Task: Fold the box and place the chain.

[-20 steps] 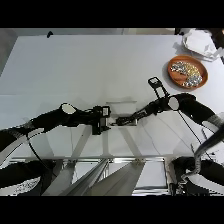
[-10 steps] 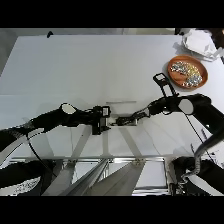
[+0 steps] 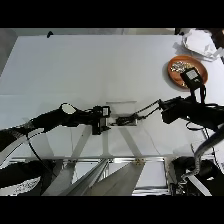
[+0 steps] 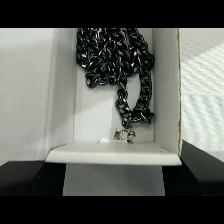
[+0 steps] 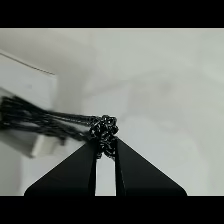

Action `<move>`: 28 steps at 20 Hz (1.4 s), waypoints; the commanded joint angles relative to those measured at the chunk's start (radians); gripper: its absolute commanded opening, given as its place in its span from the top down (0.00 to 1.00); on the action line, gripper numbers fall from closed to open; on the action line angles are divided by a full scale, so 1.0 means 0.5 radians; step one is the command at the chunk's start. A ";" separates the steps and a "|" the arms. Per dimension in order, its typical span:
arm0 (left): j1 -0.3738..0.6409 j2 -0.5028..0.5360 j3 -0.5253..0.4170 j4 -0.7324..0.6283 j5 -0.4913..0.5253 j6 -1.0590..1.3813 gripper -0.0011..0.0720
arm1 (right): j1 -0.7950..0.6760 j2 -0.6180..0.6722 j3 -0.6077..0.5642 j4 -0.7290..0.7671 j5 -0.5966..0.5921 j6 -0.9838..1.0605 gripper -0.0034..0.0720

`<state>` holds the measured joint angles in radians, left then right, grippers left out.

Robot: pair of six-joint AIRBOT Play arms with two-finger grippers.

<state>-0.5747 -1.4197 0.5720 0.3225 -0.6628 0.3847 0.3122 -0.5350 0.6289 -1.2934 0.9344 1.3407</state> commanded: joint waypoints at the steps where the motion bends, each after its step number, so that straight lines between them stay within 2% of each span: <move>1: -0.001 0.002 -0.001 0.000 0.001 0.000 0.61 | 0.001 0.121 0.002 0.513 0.015 -0.214 0.94; 6: -0.001 0.002 -0.001 0.000 0.001 0.000 0.61 | 0.001 0.066 0.002 1.046 -0.172 -0.428 0.94; 9: -0.001 0.002 -0.001 0.000 0.001 0.000 0.61 | 0.001 -0.072 0.001 1.379 -0.158 -0.650 0.94; 11: -0.001 0.002 -0.001 0.000 0.001 0.000 0.61 | 0.006 -0.210 0.001 1.493 -0.151 -0.753 0.94; 15: -0.001 0.002 -0.001 0.000 0.001 0.000 0.61 | 0.249 -0.545 0.001 1.472 -0.204 -0.832 0.94; 22: -0.001 0.002 -0.001 0.000 0.001 0.000 0.61 | 0.542 -1.102 0.001 1.428 -0.518 -0.831 0.94; 27: -0.001 0.002 -0.001 0.000 0.001 0.000 0.61 | 0.624 -1.308 0.001 1.379 -0.539 -0.829 0.93; 28: -0.001 0.002 -0.001 0.000 0.001 0.000 0.61 | 0.624 -1.323 0.001 1.375 -0.542 -0.827 0.90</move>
<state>-0.5747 -1.4197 0.5720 0.3225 -0.6628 0.3843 0.6060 -1.1488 0.6289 -0.5922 0.6811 0.9268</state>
